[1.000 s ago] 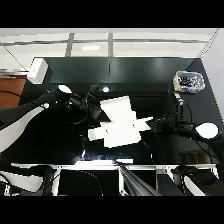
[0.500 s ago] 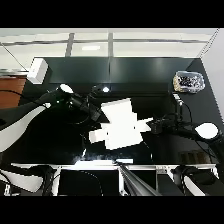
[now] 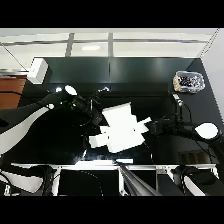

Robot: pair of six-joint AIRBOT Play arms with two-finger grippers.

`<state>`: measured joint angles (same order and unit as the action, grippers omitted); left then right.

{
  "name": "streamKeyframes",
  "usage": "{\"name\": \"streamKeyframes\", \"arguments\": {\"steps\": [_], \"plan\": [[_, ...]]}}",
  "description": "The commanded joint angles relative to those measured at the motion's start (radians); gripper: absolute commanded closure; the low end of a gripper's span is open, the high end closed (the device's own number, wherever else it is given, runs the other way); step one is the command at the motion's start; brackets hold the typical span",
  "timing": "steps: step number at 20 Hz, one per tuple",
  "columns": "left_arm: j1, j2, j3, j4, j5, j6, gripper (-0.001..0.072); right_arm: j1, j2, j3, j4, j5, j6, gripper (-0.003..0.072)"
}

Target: Fold the box and place the chain.

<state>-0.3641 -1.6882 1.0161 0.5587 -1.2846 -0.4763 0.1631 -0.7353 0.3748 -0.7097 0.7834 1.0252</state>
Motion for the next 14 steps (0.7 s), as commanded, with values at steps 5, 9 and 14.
{"name": "streamKeyframes", "arguments": {"steps": [5,9,14], "plan": [[-0.005,0.093,0.000,0.097,0.017,0.002,0.0685,-0.019,0.001,0.209,-0.461,0.110,0.000,0.0053],[-0.042,0.241,-0.003,0.115,0.158,0.103,0.0684,-0.028,0.001,0.278,-0.638,0.076,-0.001,0.0053],[-0.099,0.275,-0.014,0.290,0.220,0.254,0.0684,-0.027,0.001,0.278,-0.618,0.063,-0.005,0.0054]]}}
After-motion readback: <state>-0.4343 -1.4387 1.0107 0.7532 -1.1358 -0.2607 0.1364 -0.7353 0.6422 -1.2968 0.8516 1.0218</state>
